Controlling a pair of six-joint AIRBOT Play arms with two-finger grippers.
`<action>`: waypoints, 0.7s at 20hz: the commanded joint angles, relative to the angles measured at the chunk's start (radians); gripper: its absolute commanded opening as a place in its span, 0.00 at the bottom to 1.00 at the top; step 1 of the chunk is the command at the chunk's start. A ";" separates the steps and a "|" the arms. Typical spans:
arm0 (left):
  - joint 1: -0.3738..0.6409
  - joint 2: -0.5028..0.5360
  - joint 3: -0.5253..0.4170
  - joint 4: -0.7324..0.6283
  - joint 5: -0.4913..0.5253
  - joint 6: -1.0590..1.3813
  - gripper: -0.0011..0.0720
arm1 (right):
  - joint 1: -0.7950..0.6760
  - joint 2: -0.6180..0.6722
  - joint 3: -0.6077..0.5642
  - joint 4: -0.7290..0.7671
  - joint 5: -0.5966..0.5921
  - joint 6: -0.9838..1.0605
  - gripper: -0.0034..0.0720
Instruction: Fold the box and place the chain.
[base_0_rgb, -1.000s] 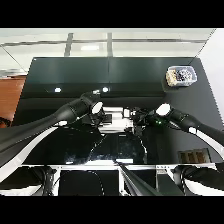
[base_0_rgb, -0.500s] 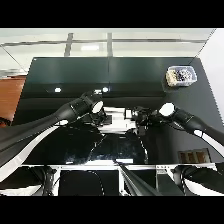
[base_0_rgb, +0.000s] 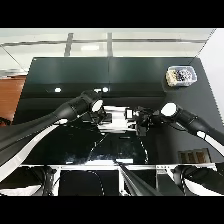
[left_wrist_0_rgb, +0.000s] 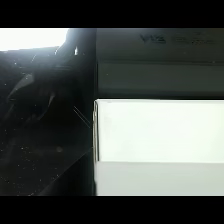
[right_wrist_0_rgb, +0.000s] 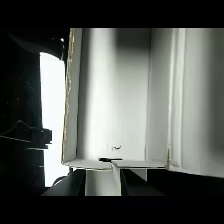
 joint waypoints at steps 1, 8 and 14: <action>0.001 0.001 0.001 -0.005 0.000 0.002 0.05 | 0.001 -0.005 0.001 0.100 -0.018 0.023 0.36; 0.001 0.001 0.001 -0.005 0.003 0.001 0.05 | 0.007 -0.067 0.001 0.262 -0.091 0.068 0.73; 0.001 0.001 0.001 -0.005 0.004 0.001 0.05 | -0.008 -0.048 0.002 0.193 -0.030 0.241 0.12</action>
